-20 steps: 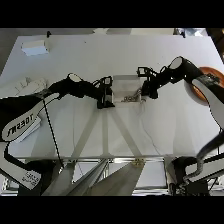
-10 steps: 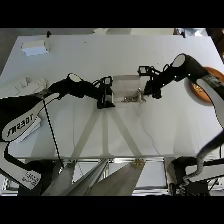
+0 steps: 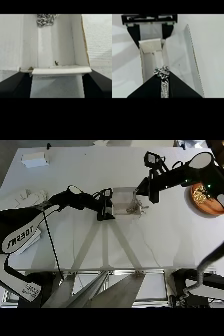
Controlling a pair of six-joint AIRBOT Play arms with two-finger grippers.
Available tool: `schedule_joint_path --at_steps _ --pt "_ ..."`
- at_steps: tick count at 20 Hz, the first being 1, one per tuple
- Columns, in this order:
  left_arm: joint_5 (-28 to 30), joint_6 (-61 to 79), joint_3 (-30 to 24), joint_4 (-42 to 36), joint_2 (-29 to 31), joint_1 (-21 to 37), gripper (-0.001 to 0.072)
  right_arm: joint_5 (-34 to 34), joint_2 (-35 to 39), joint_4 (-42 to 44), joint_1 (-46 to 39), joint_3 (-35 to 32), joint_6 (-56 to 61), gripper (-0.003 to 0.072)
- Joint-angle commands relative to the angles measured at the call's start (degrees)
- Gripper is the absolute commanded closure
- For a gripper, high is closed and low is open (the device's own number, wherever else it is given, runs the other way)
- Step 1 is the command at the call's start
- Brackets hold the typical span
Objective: Fold the box and place the chain.
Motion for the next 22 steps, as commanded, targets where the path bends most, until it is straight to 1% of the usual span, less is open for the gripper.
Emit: schedule_joint_path --at_steps 1,3,5,6,7,8,11,13,15,17,19,20,22 --pt "0.0 0.0 0.0 0.0 0.0 0.0 0.0428 -3.9 -0.7 -2.2 3.8 0.0 0.3 0.0677" --pt "0.0 0.0 0.0 0.0 0.0 0.0 0.0428 -5.2 -3.2 -4.2 5.7 0.0 2.1 0.0677" --pt "0.0 0.0 0.0 0.0 0.0 0.0 0.0428 -4.8 -6.2 -6.8 6.9 0.0 5.4 0.0675" --pt "0.0 0.0 0.0 0.0 0.0 0.0 0.0428 -4.7 -7.2 -8.2 7.2 0.0 7.4 0.0610" --pt "0.0 0.0 0.0 0.0 0.0 0.0 0.0428 -4.7 -7.6 -8.6 7.2 0.0 8.0 0.0440" --pt "0.0 0.0 0.0 0.0 0.0 0.0 0.0428 -4.7 -7.3 -8.7 7.2 0.0 8.1 0.0408" --pt "0.0 0.0 0.0 0.0 0.0 0.0 0.0428 -4.5 -4.4 -9.8 6.3 0.0 8.1 0.0408" --pt "0.0 0.0 0.0 0.0 0.0 0.0 0.0428 -3.5 -1.4 -12.6 4.5 0.0 8.1 0.0408" --pt "0.0 0.0 0.0 0.0 0.0 0.0 0.0428 -1.2 1.3 -16.0 1.0 0.0 8.1 0.0409" --pt "0.0 0.0 0.0 0.0 0.0 0.0 0.0428 1.2 2.1 -19.6 -2.8 0.0 8.1 0.0409" --pt "0.0 0.0 0.0 0.0 0.0 0.0 0.0428 1.9 1.1 -21.6 -6.2 0.0 8.0 0.0406" --pt "0.0 0.0 0.0 0.0 0.0 0.0 0.0428 1.9 0.2 -21.6 -7.5 -0.1 7.4 0.0362" --pt "0.0 0.0 0.0 0.0 0.0 0.0 0.0428 1.8 -2.4 -21.6 -8.9 -0.1 5.4 0.0225"
